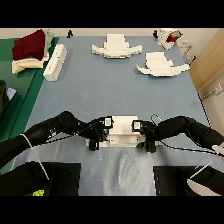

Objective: Fold the box.

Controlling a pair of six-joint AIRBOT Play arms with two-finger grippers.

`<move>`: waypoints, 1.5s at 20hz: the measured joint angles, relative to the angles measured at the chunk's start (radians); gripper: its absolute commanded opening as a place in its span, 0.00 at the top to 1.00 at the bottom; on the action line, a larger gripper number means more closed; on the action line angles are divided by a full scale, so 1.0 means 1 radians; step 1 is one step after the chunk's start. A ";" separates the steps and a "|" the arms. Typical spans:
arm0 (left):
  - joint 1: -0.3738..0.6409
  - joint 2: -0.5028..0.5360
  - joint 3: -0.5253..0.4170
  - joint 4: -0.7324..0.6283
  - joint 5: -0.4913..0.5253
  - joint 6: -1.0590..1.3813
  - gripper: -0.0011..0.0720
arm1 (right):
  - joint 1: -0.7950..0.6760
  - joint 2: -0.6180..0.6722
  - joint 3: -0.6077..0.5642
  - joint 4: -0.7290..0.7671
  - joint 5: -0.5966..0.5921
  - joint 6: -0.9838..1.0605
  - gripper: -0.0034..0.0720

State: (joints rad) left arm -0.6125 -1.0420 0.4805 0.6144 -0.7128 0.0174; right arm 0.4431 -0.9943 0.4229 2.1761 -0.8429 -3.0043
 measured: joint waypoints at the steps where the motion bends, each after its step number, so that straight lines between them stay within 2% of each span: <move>1: -0.006 -0.003 0.000 -0.008 0.006 0.010 0.84 | 0.000 0.000 0.000 0.000 0.000 0.000 0.30; 11: -0.030 -0.025 0.000 -0.121 0.064 0.054 0.84 | 0.000 0.000 0.000 0.000 0.002 0.002 0.30; 12: -0.030 -0.030 0.000 -0.126 0.064 0.058 0.75 | 0.000 0.000 0.000 0.000 0.002 0.002 0.30; 13: -0.030 -0.034 0.000 -0.132 0.062 0.061 0.49 | 0.000 0.000 0.000 0.000 0.002 0.002 0.30; 14: -0.030 -0.037 0.001 -0.134 0.056 0.061 0.30 | 0.000 0.000 0.000 0.000 0.005 0.002 0.30; 18: -0.030 -0.043 0.001 -0.142 0.056 0.065 0.31 | 0.000 0.000 0.000 0.000 0.005 0.002 0.30; 19: -0.030 -0.043 0.001 -0.142 0.056 0.065 0.40 | 0.000 0.000 0.000 0.000 0.005 0.001 0.30; 20: -0.030 -0.044 0.001 -0.143 0.057 0.063 0.77 | 0.000 0.000 0.000 0.000 0.005 0.001 0.30; 21: -0.030 -0.044 0.001 -0.141 0.060 0.055 0.97 | 0.000 0.000 0.000 0.000 0.005 0.000 0.30; 24: -0.030 -0.030 0.006 -0.086 0.062 -0.038 0.97 | 0.000 0.000 0.000 0.000 0.005 0.000 0.30; 27: -0.029 0.014 0.023 0.078 0.027 -0.282 0.97 | 0.000 0.000 0.000 0.000 0.005 0.000 0.30; 30: -0.027 0.092 0.044 0.269 -0.061 -0.594 0.97 | 0.000 0.000 0.000 0.000 0.005 0.000 0.30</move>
State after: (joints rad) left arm -0.6399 -0.9497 0.5247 0.8829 -0.7734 -0.5766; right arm 0.4431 -0.9939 0.4229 2.1761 -0.8383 -3.0043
